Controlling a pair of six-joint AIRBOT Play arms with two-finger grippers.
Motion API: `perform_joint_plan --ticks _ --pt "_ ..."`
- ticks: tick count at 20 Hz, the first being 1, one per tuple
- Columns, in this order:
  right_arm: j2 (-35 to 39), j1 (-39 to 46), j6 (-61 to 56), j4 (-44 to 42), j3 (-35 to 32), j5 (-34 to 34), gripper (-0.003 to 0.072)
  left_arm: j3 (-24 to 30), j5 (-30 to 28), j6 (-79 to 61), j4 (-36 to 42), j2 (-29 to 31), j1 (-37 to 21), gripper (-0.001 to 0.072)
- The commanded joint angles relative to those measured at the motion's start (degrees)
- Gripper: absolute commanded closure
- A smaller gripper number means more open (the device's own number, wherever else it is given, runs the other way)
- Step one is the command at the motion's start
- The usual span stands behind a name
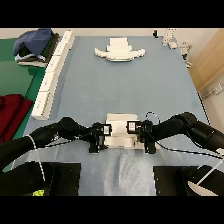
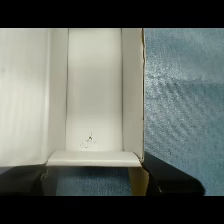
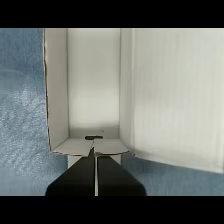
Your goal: Fold the box.
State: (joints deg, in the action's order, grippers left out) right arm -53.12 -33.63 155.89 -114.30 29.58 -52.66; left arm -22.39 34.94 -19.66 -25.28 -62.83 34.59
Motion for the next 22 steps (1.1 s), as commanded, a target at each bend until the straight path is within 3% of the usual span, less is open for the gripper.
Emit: perform_joint_plan --ticks 1,5,7,10,11,17,19,20,21,22 --pt "-0.28 -0.81 1.64 -2.43 -0.02 2.95 0.0669 0.00 0.00 -0.04 -0.02 0.04 -0.02 0.0188" --pt "-1.44 -1.11 3.63 -6.08 -0.33 4.22 0.0667 0.00 0.00 -0.04 -0.02 0.04 -0.02 0.0188" --pt "-1.77 -1.53 3.61 -6.05 -0.39 4.22 0.0595 0.00 0.00 -0.04 -0.02 0.04 -0.02 0.0188" --pt "-2.67 -1.84 3.61 -6.21 -0.39 4.22 0.0134 0.00 0.00 -0.04 -0.02 0.04 -0.02 0.0188" --pt "-2.86 -1.84 3.61 -6.19 -0.39 4.22 0.0077 0.00 0.00 -0.04 -0.02 0.04 -0.02 0.0188" --pt "-2.80 -1.84 2.05 -4.76 -0.37 2.73 0.0082 0.00 0.00 -0.04 -0.02 0.04 -0.02 0.0188" --pt "-1.75 -1.81 -3.58 -2.23 -0.24 1.03 0.0124 0.00 0.00 -0.07 -0.02 0.04 -0.02 0.0188" --pt "-0.76 -1.79 -8.07 0.00 -0.13 -0.28 0.0274 0.00 0.00 -0.04 -0.02 0.04 -0.04 0.0188" --pt "0.46 -1.77 -14.60 3.50 0.15 -2.23 0.0481 0.00 0.00 -0.04 -0.02 0.04 -0.02 0.0188" --pt "1.57 -1.77 -21.79 7.41 0.50 -4.09 0.0607 0.00 0.00 -0.04 -0.02 0.04 -0.02 0.0189"
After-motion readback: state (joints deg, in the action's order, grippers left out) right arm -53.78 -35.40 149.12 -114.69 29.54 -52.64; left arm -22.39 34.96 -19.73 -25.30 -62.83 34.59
